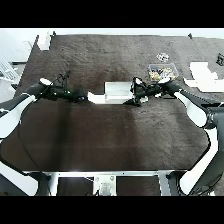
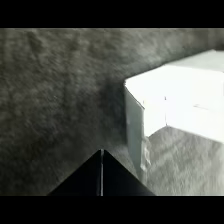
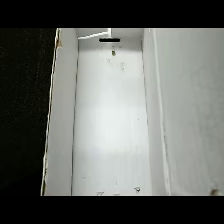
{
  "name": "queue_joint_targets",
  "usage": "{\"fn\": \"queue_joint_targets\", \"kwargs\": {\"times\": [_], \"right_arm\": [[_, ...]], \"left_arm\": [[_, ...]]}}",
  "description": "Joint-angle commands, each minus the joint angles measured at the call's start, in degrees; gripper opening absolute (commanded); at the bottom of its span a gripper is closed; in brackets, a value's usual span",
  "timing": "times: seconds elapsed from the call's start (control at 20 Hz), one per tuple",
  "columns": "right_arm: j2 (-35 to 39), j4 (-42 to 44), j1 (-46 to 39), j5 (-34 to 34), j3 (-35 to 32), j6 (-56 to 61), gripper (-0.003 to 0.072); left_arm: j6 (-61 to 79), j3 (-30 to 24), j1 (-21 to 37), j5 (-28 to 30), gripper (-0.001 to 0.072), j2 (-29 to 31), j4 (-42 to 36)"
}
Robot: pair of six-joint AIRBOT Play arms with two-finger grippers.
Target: Fold the box and place the chain.
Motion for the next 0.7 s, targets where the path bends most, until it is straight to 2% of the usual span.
{"fn": "queue_joint_targets", "kwargs": {"times": [0.0,0.25,0.45,0.65], "right_arm": [[0.02,0.02,0.02,0.02,0.04,0.02,0.0590],[0.02,0.02,0.02,0.00,0.02,0.02,0.0590],[0.02,0.02,0.02,0.02,0.02,0.02,0.0590],[0.02,0.02,0.02,0.02,0.04,0.02,0.0590]], "left_arm": [[-2.95,0.22,-1.38,2.69,0.0019,-1.33,-0.76],[-3.13,0.44,-4.31,4.24,0.0019,-2.56,-4.02],[-2.64,1.09,-5.09,2.29,0.0018,-2.56,-5.95],[-0.85,1.16,-6.69,4.04,0.0019,-2.56,-8.04]]}}
